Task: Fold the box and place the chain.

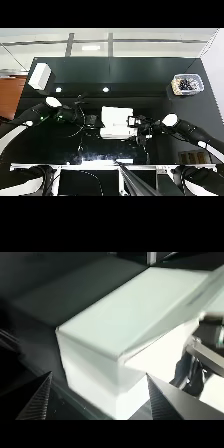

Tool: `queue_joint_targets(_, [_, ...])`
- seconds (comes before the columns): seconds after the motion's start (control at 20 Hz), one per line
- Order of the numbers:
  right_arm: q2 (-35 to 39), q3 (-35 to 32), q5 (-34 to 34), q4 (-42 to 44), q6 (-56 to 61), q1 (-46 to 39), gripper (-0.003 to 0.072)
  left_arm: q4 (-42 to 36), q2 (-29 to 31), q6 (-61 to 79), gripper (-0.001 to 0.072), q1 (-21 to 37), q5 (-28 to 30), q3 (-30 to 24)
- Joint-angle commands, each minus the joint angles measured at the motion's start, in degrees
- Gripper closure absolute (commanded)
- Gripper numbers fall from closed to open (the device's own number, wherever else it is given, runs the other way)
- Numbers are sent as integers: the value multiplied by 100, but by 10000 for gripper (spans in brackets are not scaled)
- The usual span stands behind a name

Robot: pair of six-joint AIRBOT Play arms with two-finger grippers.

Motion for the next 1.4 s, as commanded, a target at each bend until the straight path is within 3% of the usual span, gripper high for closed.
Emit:
queue_joint_targets(0.0, [0, 0, 0, 2, 2, 2, 364, 485, 2, -664, 4, -304, 260, 254])
queue_joint_targets(0.25, [0, 0, -2, 2, 4, 2, 363, 1683, 2, -2236, 6, -837, 74, 695])
queue_joint_targets(0.5, [0, 0, -20, 2, 17, 2, 363, 3346, -7, -3644, 6, -1635, 514, 1128])
queue_joint_targets(0.8, [0, 0, -22, 4, 20, 2, 364, 3818, -7, -4712, 12, -2059, 562, 1189])
queue_joint_targets(1.1, [0, 0, -24, 4, 22, 2, 364, 4743, -105, -5847, 40, -2503, 216, 1517])
queue_joint_targets(1.2, [0, 0, -22, 4, 22, 2, 364, 4887, -212, -6063, 267, -2592, 44, 1692])
queue_joint_targets(1.25, [0, 0, -22, 4, 22, 2, 364, 4909, -245, -6116, 317, -2647, 57, 1749])
queue_joint_targets(1.35, [0, 0, -22, 4, 20, 2, 364, 4929, -302, -6345, 317, -2708, 61, 1843])
